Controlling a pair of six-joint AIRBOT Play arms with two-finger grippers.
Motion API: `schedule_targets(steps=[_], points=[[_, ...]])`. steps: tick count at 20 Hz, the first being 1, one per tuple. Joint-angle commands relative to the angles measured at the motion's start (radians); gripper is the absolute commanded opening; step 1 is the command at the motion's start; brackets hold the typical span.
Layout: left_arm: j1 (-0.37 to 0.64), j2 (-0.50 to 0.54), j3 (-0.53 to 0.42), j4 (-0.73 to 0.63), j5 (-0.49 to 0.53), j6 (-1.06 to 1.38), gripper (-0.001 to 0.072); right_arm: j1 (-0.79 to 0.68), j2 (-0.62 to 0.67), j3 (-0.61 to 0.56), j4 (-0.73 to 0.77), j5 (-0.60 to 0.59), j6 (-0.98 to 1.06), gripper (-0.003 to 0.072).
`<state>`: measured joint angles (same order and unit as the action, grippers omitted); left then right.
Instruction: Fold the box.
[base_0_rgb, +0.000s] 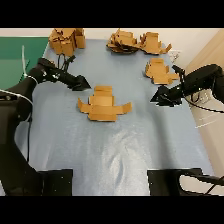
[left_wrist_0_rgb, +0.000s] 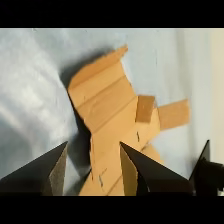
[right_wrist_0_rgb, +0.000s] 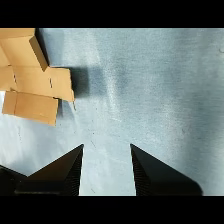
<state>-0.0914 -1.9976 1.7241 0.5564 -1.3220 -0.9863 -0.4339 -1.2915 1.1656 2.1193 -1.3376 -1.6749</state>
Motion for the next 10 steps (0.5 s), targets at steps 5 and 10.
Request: schedule_targets(steps=[5,10], points=[[-0.024,-0.176,0.102,-0.093,-0.015,-0.01,0.0437,-0.002,0.009,-0.002,-0.007,-0.01,0.019,0.0471],[-0.032,-0.179,0.102,-0.097,0.001,-0.01,0.0438,0.0,0.009,-0.002,-0.007,-0.01,0.019,0.0471]])
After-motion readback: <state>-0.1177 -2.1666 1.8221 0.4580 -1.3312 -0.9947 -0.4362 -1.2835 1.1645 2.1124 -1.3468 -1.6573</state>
